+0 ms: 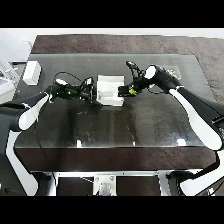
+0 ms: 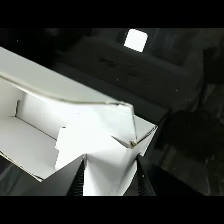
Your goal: Fold the box and place the chain.
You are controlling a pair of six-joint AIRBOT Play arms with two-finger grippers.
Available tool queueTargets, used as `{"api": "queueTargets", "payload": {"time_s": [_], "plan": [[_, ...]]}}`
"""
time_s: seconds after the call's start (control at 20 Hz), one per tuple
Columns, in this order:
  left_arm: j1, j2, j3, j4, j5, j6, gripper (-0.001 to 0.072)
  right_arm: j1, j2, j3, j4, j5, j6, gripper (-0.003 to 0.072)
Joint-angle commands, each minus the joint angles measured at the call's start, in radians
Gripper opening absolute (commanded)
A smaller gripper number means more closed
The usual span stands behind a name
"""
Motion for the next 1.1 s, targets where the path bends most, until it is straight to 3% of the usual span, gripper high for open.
{"api": "queueTargets", "payload": {"time_s": [0.0,0.6,1.05], "plan": [[-0.001,0.001,0.0,0.0,0.001,0.0,0.0558,0.031,-0.003,0.024,-0.095,-0.004,0.098,0.0388],[-0.001,0.001,0.0,0.0,0.001,0.0,0.0558,0.082,-0.072,0.064,-0.275,0.072,0.277,0.0389],[-0.001,0.001,0.0,0.0,0.001,0.0,0.0558,0.085,-0.07,0.196,-0.283,0.175,0.297,0.04]]}}
